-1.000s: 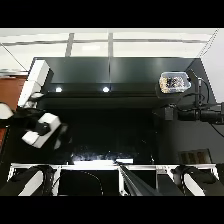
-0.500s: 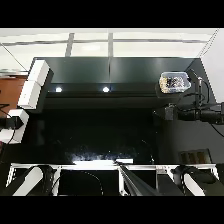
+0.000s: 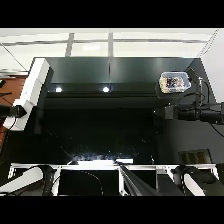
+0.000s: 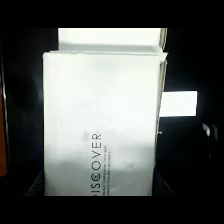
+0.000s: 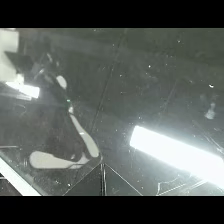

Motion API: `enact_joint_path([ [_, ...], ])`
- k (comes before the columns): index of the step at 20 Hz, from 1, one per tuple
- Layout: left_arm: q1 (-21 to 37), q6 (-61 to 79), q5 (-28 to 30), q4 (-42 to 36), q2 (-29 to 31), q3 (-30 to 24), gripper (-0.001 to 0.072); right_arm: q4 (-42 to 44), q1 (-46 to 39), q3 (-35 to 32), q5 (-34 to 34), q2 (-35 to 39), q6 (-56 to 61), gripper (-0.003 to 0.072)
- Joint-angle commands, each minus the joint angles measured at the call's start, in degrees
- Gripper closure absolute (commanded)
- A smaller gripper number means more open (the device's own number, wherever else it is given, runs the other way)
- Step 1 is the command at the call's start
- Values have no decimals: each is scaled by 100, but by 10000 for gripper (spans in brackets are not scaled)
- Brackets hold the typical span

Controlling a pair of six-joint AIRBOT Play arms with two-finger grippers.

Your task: Fold the box and place the chain.

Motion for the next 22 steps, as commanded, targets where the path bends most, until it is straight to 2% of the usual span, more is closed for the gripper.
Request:
enact_joint_path([
  [1,-260,66,588,-79,-146,87,-3,2,-2,2,-13,2,17,670],
  [2,-317,-39,415,-55,-142,142,-5,2,0,4,7,2,15,670],
  [4,-424,-398,-350,136,-120,422,-5,2,0,4,87,2,15,670],
  [8,-509,-1283,-1996,398,107,1338,-5,2,-2,2,243,4,11,670],
  [11,-511,-2765,-2455,382,494,1849,1,0,-2,4,236,4,-42,670],
  [12,-542,-3390,-2605,363,586,1974,86,2,-2,4,236,4,-39,670],
  [13,-581,-3895,-2776,308,688,2031,425,2,-2,4,232,4,-39,670],
  [14,-647,-3934,-2900,70,789,2004,674,0,-2,4,190,4,-42,670],
  [15,-811,-3921,-2938,-181,907,1937,682,-2,-2,4,125,4,-42,671],
  [16,-1043,-3963,-2874,-356,1051,1843,682,-9,9,4,-35,9,-42,672],
  [18,-1840,-3827,-2236,-741,1613,1379,682,-240,168,2,-570,55,-2,673],
  [20,-2911,-3786,-1036,-765,2448,555,682,-710,503,2,-1283,72,232,674],
  [22,-3926,-3790,321,-678,3239,-472,682,-1840,938,-2,-2085,72,1093,676],
])
